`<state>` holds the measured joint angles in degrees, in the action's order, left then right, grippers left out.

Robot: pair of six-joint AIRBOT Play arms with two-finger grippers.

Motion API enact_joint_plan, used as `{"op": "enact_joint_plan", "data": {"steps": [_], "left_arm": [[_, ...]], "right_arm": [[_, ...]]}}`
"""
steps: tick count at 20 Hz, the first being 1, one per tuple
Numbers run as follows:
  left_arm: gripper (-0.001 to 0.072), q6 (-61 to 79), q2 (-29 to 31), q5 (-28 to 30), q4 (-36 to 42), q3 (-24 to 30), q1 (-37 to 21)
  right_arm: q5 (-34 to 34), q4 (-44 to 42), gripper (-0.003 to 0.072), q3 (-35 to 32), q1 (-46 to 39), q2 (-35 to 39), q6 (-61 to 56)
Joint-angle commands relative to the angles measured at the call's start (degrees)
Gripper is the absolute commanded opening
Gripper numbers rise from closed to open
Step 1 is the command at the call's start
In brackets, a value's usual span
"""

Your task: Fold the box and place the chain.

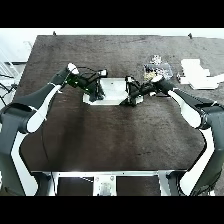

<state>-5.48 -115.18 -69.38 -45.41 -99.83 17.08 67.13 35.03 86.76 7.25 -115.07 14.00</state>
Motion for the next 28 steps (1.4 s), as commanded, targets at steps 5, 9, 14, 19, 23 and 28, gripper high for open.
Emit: {"op": "enact_joint_plan", "data": {"steps": [5, 9, 14, 19, 23, 28], "left_arm": [[0.0665, -0.09, -0.07, 0.17, -0.02, 0.0, 0.0], [0.0457, -0.07, -0.07, 0.07, -0.26, -0.04, -0.07], [0.035, -0.07, 0.11, -3.82, -0.55, -0.04, -2.82], [0.002, -0.07, 0.28, -9.09, -0.04, -0.04, -5.01], [0.0016, -3.8, 1.31, -9.44, 0.7, -0.04, -5.01], [0.0014, -17.18, 6.54, -7.93, 1.75, 0.04, -5.55]], "right_arm": [[0.02, -0.02, 0.0584, -0.02, 0.04, 0.02, -0.02], [0.02, -0.02, 0.0584, -0.02, 0.04, 0.02, -0.02], [0.02, -0.02, 0.0584, -0.02, 0.04, 0.02, 0.0], [0.02, -0.02, 0.0584, -0.02, 0.04, 0.02, -0.02], [0.02, -0.02, 0.0584, -0.02, 0.04, 0.02, 0.0], [0.02, -0.02, 0.0584, -0.02, 0.04, 0.02, 0.0]]}}
